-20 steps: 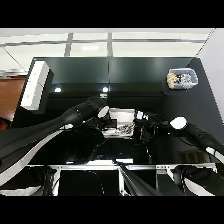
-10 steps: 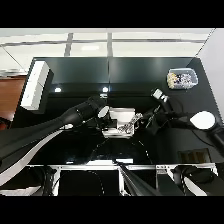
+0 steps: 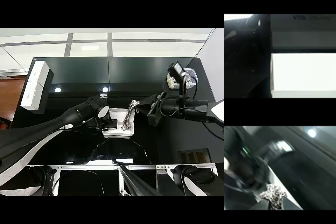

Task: Fold the box and place the chain.

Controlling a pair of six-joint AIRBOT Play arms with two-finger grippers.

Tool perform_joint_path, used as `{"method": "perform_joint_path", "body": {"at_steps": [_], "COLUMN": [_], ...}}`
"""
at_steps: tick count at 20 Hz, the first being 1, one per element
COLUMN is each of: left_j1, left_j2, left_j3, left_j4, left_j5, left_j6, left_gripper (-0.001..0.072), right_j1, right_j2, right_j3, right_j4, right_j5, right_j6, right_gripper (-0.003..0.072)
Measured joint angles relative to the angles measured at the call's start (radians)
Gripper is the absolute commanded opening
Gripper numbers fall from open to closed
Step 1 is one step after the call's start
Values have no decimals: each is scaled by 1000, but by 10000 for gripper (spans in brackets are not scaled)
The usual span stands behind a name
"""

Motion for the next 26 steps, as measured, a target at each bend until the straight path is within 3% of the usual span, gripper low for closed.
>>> {"method": "perform_joint_path", "body": {"at_steps": [4,8,9,11,14,20,25,26], "left_j1": [0,0,0,0,0,0,0,0], "left_j2": [0,0,0,0,-1,-1,-1,-1], "left_j3": [0,0,0,0,0,0,0,0], "left_j4": [0,0,0,0,1,1,-2,-2], "left_j5": [-2,-1,0,1,-1,14,45,48], "left_j6": [0,0,0,-1,-2,-1,-1,0], "left_gripper": [31,31,31,31,31,31,34,107], "right_j1": [19,70,85,101,93,-64,-154,-162], "right_j2": [-11,-63,-81,-111,-133,-144,-145,-145], "right_j3": [6,-68,-91,-122,-126,-27,-2,0], "right_j4": [21,-23,-36,-60,-128,-262,-293,-296], "right_j5": [20,7,-11,-42,-37,140,211,220], "right_j6": [29,68,74,100,126,145,148,147], "right_gripper": [13,34,172,277,283,281,280,280]}}
